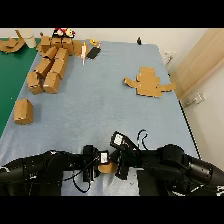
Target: Fold the box.
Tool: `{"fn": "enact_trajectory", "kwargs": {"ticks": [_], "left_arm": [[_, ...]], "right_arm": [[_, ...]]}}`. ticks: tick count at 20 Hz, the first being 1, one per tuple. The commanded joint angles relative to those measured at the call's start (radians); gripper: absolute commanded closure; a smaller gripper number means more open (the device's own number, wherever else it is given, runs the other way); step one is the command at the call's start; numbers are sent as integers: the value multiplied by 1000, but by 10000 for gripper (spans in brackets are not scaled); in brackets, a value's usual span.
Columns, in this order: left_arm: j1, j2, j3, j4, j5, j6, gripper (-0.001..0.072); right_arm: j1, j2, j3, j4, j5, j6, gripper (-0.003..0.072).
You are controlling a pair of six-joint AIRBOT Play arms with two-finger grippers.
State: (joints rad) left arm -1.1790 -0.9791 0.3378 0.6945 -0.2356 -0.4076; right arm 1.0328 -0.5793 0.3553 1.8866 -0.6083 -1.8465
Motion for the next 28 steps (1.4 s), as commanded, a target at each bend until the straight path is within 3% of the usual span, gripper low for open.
{"fn": "enact_trajectory", "kwargs": {"ticks": [1, 3, 6, 8, 12, 16, 17, 18, 28], "left_arm": [[0, 0, 0, 0, 0, 0, 225], [0, 0, 0, 0, 0, 0, 225], [0, 0, 0, 0, 0, 0, 226], [0, 0, 0, 0, 0, 0, 225], [0, 0, 0, 0, 0, 0, 226], [0, 0, 0, 0, 0, 0, 225], [0, 0, 0, 0, 0, 0, 225], [0, 0, 0, 0, 0, 0, 225], [0, 0, 0, 0, 0, 0, 225]], "right_arm": [[25, 9, 0, -77, 5, 17, 684], [29, 9, 0, -92, -6, 17, 616], [29, 9, 0, -92, -7, 17, 431], [29, 9, 0, -92, -8, 14, 358], [29, 15, 5, -91, -36, 13, 354], [31, 53, 41, -64, -163, -15, 353], [35, 68, 42, -64, -180, -48, 329], [35, 74, 40, -60, -193, -86, 213], [35, 71, 38, -66, -201, -339, 207]]}}
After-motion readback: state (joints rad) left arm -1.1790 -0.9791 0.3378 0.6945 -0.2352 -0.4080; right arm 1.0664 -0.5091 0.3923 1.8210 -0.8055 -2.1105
